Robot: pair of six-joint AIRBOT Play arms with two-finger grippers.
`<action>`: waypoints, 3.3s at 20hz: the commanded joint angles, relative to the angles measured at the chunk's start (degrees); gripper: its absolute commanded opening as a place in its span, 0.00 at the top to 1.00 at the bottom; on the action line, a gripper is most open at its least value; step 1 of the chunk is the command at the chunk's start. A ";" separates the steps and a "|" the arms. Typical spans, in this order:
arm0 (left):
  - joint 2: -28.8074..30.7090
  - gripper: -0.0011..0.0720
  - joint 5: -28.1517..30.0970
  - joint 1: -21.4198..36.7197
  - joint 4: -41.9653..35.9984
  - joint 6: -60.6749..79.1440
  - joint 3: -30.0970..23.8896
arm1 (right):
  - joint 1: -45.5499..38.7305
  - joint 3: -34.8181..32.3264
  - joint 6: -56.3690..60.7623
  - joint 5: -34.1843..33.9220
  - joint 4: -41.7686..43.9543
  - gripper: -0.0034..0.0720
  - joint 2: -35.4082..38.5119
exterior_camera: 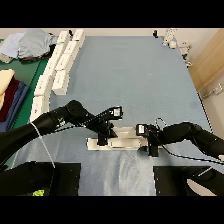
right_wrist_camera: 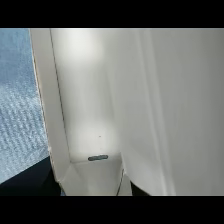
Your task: Fold the box.
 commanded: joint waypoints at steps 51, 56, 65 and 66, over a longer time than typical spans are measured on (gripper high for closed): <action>-10.08 0.27 -0.22 -3.19 1.25 -63.89 15.58 | 0.02 -0.02 0.02 0.04 -0.20 0.31 0.04; -5.27 0.61 -10.29 0.02 7.78 -60.15 18.86 | 0.02 -0.02 0.02 0.04 -0.20 0.31 0.04; 0.94 0.61 -21.55 0.55 18.14 -45.00 18.75 | 0.02 -0.02 0.02 0.04 -0.22 0.31 0.04; 1.97 0.61 -23.10 1.18 18.69 -41.51 18.10 | 0.02 -0.02 0.02 0.04 -0.22 0.31 0.04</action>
